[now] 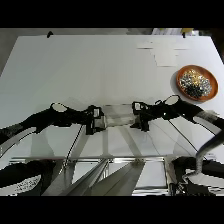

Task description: Fold the box and place the chain.

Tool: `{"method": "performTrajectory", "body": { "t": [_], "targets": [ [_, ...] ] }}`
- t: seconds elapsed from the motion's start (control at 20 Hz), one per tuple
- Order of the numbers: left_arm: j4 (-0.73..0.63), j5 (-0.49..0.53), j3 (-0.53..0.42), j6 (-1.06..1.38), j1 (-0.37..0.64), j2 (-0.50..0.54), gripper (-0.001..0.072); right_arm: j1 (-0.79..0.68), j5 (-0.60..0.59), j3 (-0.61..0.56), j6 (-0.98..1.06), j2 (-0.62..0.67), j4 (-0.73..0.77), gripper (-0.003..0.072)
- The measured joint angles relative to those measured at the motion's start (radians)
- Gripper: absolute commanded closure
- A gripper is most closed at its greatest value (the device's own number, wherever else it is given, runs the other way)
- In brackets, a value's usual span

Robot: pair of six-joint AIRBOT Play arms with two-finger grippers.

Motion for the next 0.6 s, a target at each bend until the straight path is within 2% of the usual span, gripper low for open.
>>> {"method": "performTrajectory", "body": {
  "t": [0.35, 0.6],
  "targets": [
    [-0.035, 0.0, 0.0, 0.004, -0.019, -0.004, 0.0004, 0.0, 0.002, 0.0, -0.002, 0.0, -0.003, 0.0366],
    [-0.043, -0.039, 0.0, -0.005, 0.011, -0.003, 0.0003, 0.0, 0.002, 0.0, 0.001, 0.0, 0.0, 0.0366]
  ]
}}
